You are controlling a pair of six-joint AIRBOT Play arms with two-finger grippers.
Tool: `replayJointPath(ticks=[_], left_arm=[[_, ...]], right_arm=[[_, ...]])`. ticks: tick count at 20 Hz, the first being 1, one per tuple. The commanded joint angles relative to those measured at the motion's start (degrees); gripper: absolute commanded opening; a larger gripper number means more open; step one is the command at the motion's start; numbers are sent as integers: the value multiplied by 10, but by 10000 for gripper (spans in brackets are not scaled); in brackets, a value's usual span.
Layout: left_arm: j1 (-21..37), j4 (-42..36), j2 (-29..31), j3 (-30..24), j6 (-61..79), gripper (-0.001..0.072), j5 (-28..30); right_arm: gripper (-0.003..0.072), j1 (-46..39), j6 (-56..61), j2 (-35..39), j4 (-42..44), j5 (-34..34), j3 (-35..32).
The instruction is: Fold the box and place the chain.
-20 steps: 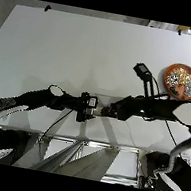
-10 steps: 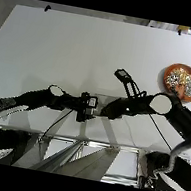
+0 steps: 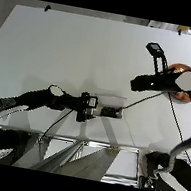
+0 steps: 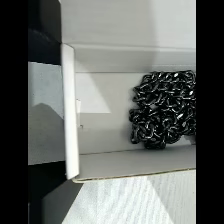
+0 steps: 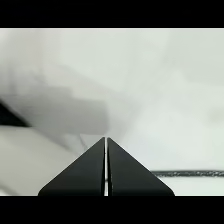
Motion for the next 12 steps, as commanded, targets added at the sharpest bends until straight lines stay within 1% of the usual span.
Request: replayJointPath(ticks=[1,3,6,8,11,12], left_arm=[[0,0,0,0,0,170,0],[0,0,0,0,0,170,0],[0,0,0,0,0,170,0],[0,0,0,0,0,170,0],[0,0,0,0,0,170,0],[0,0,0,0,0,170,0]], right_arm=[[22,-41,52,-59,-102,22,4],[22,-42,52,-93,-128,32,-1],[28,-42,71,-116,-144,28,-7],[215,-42,71,-118,-146,28,-7],[237,-42,85,-121,-155,33,-8],[308,-42,104,-122,-157,32,-8]])
